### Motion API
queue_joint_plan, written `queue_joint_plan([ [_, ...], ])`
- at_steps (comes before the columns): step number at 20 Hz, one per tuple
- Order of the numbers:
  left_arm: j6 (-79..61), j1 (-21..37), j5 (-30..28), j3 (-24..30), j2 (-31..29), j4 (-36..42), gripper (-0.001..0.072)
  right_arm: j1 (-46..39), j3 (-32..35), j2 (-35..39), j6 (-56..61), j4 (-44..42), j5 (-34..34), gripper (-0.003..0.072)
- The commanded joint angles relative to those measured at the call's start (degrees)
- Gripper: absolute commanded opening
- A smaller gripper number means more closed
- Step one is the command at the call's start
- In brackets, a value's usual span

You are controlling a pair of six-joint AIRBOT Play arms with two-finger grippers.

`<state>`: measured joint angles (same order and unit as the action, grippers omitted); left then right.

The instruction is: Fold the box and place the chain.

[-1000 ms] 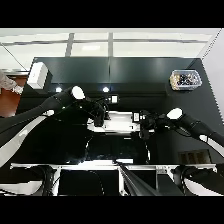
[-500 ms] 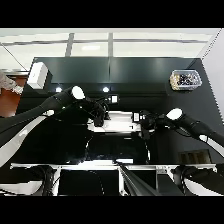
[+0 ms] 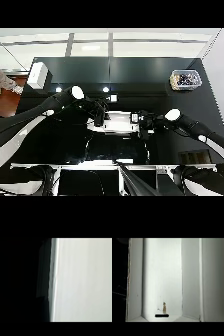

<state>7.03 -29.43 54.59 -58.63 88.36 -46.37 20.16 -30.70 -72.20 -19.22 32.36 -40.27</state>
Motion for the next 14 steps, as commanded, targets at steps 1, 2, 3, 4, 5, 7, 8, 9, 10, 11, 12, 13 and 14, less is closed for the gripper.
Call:
queue_joint_plan([
  [1, 0.8, 0.0, 0.1, 0.0, 0.0, 0.4, 0.0027, 0.1, 0.0, 0.0, 0.1, 0.5, 0.5, 0.0696],
  [2, 0.7, 0.0, -0.2, 0.0, 0.0, 0.4, 0.0027, 0.1, 0.0, 0.0, 0.2, 0.5, 0.5, 0.0696],
  [3, 0.7, 0.0, -0.2, 0.0, 0.0, 0.3, 0.0027, 0.1, 0.0, 0.0, 0.2, 0.5, 0.5, 0.0696],
  [4, 0.8, 0.0, -0.2, 0.0, 0.0, 0.3, 0.0027, 0.1, 0.0, 0.0, 0.3, 0.5, 0.5, 0.0696],
  [5, 0.8, 0.0, -0.1, 0.0, 0.0, 0.3, 0.0027, 0.1, 0.0, 0.0, 0.4, 0.5, 0.6, 0.0696],
  [7, 0.8, 0.0, -0.1, 0.0, 0.0, 0.3, 0.0027, 0.1, 0.0, 0.0, 0.5, 0.5, 0.7, 0.0694],
  [8, 0.7, 0.0, -0.2, 0.0, 0.0, 0.3, 0.0027, 0.1, 0.0, 0.0, 0.5, 0.6, 0.7, 0.0602],
  [9, 0.8, 0.0, -0.2, 0.0, 0.0, 0.3, 0.0027, 0.1, 0.0, 0.0, 0.5, 0.6, 0.7, 0.0473],
  [10, 0.8, 0.0, -0.1, 0.0, 0.0, 0.3, 0.0027, 0.1, 0.0, 0.0, 0.5, 0.7, 0.7, 0.0467],
  [11, 0.8, 0.0, 0.0, 0.0, 0.0, 0.3, 0.0028, 0.1, 0.0, 0.0, 0.5, 0.7, 0.7, 0.0467],
  [12, 0.8, 0.0, 0.2, 0.0, -0.2, 0.3, 0.0076, 0.1, 0.0, 0.0, 0.5, 0.7, 0.7, 0.0467],
  [13, 0.9, 0.1, 1.2, -0.1, -0.7, 0.2, 0.0254, 0.1, 0.0, 0.0, 0.5, 0.7, 0.7, 0.0467],
  [14, 0.9, 0.2, 1.7, 0.0, -1.6, -0.6, 0.0442, 0.1, 0.0, 0.0, 0.5, 0.7, 0.7, 0.0467],
])
